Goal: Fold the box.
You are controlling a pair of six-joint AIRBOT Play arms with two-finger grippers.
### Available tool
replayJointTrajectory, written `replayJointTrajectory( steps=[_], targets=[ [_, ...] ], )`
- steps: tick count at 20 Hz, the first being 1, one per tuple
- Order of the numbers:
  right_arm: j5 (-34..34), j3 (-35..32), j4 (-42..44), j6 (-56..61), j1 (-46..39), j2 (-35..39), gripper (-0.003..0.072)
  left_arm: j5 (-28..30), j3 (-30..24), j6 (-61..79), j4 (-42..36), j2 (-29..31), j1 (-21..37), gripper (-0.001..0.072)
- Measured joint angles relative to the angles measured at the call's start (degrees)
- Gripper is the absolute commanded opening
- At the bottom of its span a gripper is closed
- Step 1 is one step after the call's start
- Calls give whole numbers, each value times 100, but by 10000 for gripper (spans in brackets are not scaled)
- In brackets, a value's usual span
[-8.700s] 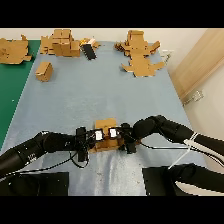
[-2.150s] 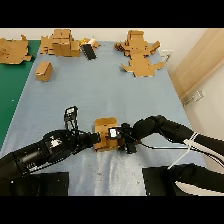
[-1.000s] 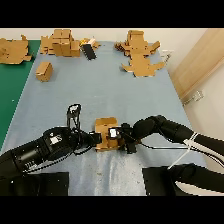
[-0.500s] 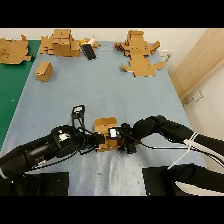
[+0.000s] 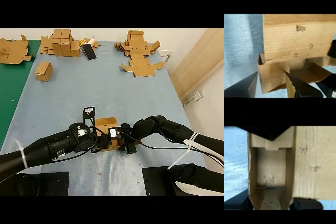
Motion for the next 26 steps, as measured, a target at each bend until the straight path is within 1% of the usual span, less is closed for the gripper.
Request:
replayJointTrajectory(
  steps=[4,9,13,14,21,22,23,24,26],
  targets=[
    [0,0,0,0,0,0,568,-232,94,-4,0,-179,-2,554],
    [0,0,0,0,0,0,568,-319,170,-9,0,-459,-4,554],
    [-2,0,0,0,0,0,568,-358,317,9,37,-699,7,553],
    [-2,0,0,0,0,0,568,-382,354,22,44,-754,28,542],
    [-2,0,0,0,0,0,568,-708,638,153,76,-1062,42,541],
    [-2,0,0,0,0,0,569,-730,656,157,70,-1078,42,508],
    [-2,0,0,0,0,0,568,-748,667,157,61,-1086,42,297],
    [-2,0,0,0,0,0,568,-754,675,170,59,-1095,42,235],
    [-2,0,0,0,0,0,568,-730,684,177,57,-1102,42,233]
  ],
)
